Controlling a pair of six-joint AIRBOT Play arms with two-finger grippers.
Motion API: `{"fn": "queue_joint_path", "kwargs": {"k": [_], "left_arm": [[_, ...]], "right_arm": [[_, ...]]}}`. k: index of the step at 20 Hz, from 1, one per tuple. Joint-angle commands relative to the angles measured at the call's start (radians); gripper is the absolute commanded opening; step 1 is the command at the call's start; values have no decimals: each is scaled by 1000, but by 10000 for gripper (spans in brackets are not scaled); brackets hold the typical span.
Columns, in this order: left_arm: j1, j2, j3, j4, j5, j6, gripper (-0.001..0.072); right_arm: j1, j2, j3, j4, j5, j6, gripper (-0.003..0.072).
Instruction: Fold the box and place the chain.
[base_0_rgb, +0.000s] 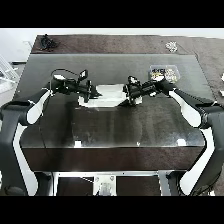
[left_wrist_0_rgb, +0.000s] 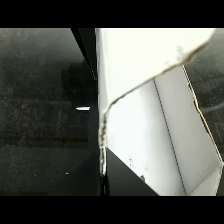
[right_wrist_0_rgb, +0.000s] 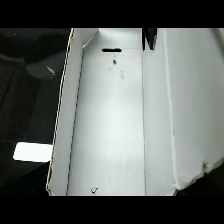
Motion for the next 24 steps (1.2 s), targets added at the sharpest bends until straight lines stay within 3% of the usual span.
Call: {"fn": "queue_joint_path", "kwargs": {"k": [1,10,12,13,19,24], "left_arm": [[0,-1,0,0,1,0,23],[0,-1,0,0,1,0,22],[0,-1,0,0,1,0,23],[0,-1,0,0,1,0,22],[0,-1,0,0,1,0,22],[0,-1,0,0,1,0,22]], "right_arm": [[1,0,-1,1,-3,-15,613],[18,0,-1,-10,-11,-44,608],[17,0,-1,-21,-11,-45,504],[16,0,-1,-29,-11,-43,492],[15,0,-1,-63,-11,-41,492],[15,0,0,-64,-11,-40,540]]}}
